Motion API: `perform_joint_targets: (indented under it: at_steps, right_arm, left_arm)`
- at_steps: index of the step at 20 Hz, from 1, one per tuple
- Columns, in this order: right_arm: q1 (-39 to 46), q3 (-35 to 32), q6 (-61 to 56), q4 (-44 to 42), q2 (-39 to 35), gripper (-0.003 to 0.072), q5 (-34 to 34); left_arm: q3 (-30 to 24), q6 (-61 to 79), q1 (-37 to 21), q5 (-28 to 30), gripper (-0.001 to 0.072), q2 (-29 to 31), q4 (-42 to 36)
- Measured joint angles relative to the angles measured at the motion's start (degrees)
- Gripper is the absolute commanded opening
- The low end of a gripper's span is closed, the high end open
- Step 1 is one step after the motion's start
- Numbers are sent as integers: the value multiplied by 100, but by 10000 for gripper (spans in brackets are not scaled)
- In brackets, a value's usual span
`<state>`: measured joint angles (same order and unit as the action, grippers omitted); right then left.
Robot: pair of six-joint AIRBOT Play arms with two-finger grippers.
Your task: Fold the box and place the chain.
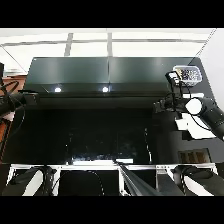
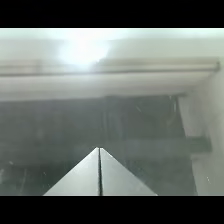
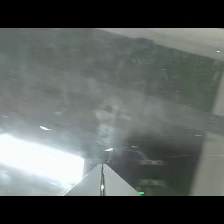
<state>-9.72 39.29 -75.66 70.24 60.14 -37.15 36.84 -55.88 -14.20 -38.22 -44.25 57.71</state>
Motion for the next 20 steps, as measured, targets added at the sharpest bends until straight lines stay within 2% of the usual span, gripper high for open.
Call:
perform_joint_targets:
  at_steps: [1,2,3,6,9,12,15,18,20]
  right_arm:
    - [-15,0,-2,-254,4,183,28]
    - [-35,0,-4,-466,13,654,111]
    - [-59,0,-4,-643,33,720,227]
    - [44,59,-31,-885,74,720,356]
    - [861,396,-317,-490,94,720,-17]
    - [2514,789,-590,225,98,720,-372]
    - [4623,1034,-767,612,175,720,-439]
    - [6360,1484,-693,514,680,720,-713]
    - [7042,1993,-289,129,1305,720,-1237]
  left_arm:
    - [-9,0,7,92,38,-26,-127]
    - [-17,0,20,162,363,-83,-304]
    - [-24,0,55,168,701,-166,-503]
    - [-28,-2,291,-13,704,-514,-868]
    - [-31,-138,505,-358,704,-796,-990]
    - [-31,-813,581,-656,704,-914,-553]
    - [-28,-1550,608,-973,704,-960,166]
    - [-28,-1982,627,-1176,703,-977,424]
    - [-28,-2116,629,-1196,703,-984,435]
